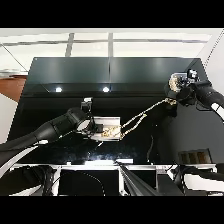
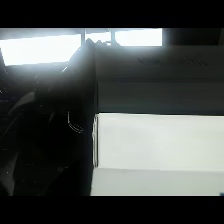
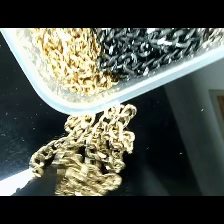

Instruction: Fold the box and place the chain.

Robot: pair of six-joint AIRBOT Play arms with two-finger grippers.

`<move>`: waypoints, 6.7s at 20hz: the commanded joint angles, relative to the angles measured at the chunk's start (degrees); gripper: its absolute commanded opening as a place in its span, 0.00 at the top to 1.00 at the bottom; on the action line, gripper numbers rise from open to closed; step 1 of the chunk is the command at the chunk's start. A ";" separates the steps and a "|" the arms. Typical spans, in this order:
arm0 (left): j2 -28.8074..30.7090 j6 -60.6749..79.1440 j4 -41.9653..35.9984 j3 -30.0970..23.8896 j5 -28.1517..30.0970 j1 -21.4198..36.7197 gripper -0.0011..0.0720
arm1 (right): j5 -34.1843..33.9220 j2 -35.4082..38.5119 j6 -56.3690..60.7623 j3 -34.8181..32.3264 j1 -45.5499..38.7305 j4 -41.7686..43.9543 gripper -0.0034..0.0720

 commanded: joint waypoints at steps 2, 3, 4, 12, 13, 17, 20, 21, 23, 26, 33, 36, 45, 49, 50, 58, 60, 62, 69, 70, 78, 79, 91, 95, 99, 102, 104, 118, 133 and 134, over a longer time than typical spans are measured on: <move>-0.02 0.02 0.00 -0.02 0.13 0.07 0.94 | -0.48 -0.09 -1.49 0.07 0.07 3.17 0.72; -0.02 0.02 0.00 -0.02 0.13 0.07 0.94 | -0.57 -0.09 -1.49 0.07 0.07 3.34 0.76; -0.02 0.02 0.00 -0.02 0.13 0.07 0.94 | -1.14 -0.07 -1.49 0.20 0.07 3.56 0.92; -0.02 0.02 -0.02 -0.02 0.13 0.07 0.94 | -10.86 4.20 -16.87 5.97 0.04 9.31 0.93; -0.02 0.02 0.00 -0.02 0.13 0.07 0.94 | -12.26 6.10 -20.46 7.10 0.04 11.67 0.93; -0.02 0.02 0.00 -0.02 0.02 0.07 0.94 | -17.68 16.72 -31.82 12.61 0.04 22.91 0.93; -0.02 0.02 -0.02 -0.02 -0.07 0.07 0.94 | -22.84 25.59 -38.49 19.15 0.07 32.96 0.93; -0.02 0.02 0.00 -0.02 -0.09 0.07 0.94 | -24.33 27.87 -39.78 21.38 0.07 35.54 0.93; -0.02 0.02 0.00 -0.02 -0.07 0.07 0.94 | -27.36 31.45 -41.22 25.49 0.72 39.32 0.93; -0.02 0.02 0.00 -0.02 0.09 0.07 0.94 | -33.90 33.92 -41.18 26.67 5.03 43.95 0.93; -0.02 0.04 0.00 -0.02 -0.17 0.07 0.94 | -34.67 32.41 -38.58 23.41 28.74 44.44 0.93; -0.02 0.02 0.00 -0.02 -0.17 0.04 0.94 | -34.53 29.57 -38.29 21.73 34.10 44.35 0.93; -0.02 0.02 0.00 -0.02 -0.15 0.07 0.94 | -32.00 16.04 -39.01 18.97 40.33 44.52 0.93; -0.02 0.02 0.00 -0.02 -0.15 0.07 0.94 | -32.06 12.96 -39.67 17.33 40.39 43.32 0.93; -0.02 0.02 0.00 -0.02 -0.15 0.07 0.94 | -31.95 12.81 -39.67 16.87 40.41 43.19 0.93; -0.02 0.02 0.02 -0.02 -0.13 0.07 0.94 | -42.01 16.70 -43.89 16.50 26.91 36.79 0.22; -0.02 0.02 0.00 -0.02 -0.17 0.07 0.94 | -41.38 19.02 -48.04 14.95 19.15 35.47 0.22; -0.02 0.02 -0.02 -0.02 -0.17 0.07 0.94 | -35.26 20.17 -55.69 10.10 10.82 37.81 0.22; -0.02 0.02 -0.02 -0.02 -0.31 0.07 0.94 | -18.86 17.59 -90.82 -11.08 13.75 51.93 0.01; -0.02 0.02 -0.02 -0.02 -0.33 0.07 0.94 | -18.95 16.65 -95.49 -12.20 16.17 51.95 0.01; -0.02 0.02 -0.02 -0.02 -0.33 0.07 0.94 | -11.58 11.43 -108.72 -13.20 25.40 47.63 0.03; -0.02 0.02 -0.02 -0.02 -0.33 0.07 0.94 | -11.23 11.41 -108.72 -13.20 25.42 47.41 0.03; -0.02 0.02 -0.04 -0.02 -0.33 0.07 0.94 | -5.40 9.33 -109.46 -14.16 27.43 42.69 0.26; -0.02 0.02 -0.02 -0.02 -0.33 0.07 0.94 | -2.82 9.22 -109.46 -14.16 29.05 42.03 0.26; -0.02 0.02 -0.02 -0.02 -0.31 0.07 0.94 | -3.08 9.22 -108.83 -14.16 29.03 41.81 0.38; -0.02 0.02 -0.02 -0.02 -0.31 0.07 0.94 | -5.11 9.20 -108.83 -14.16 29.05 41.81 0.56; -0.02 0.02 0.00 -0.02 -0.31 0.07 0.94 | -6.32 9.20 -108.83 -14.16 29.05 41.53 0.56; -0.02 0.02 0.00 -0.02 -0.31 0.07 0.94 | -5.73 9.22 -106.40 -14.91 29.05 40.96 0.79; -0.02 0.02 -0.02 -0.02 -0.33 0.07 0.94 | -6.14 20.37 -96.32 -12.61 28.87 39.28 0.93; -0.02 0.02 -0.02 -0.02 -0.31 0.07 0.94 | -6.84 22.12 -95.08 -11.67 28.87 39.32 0.93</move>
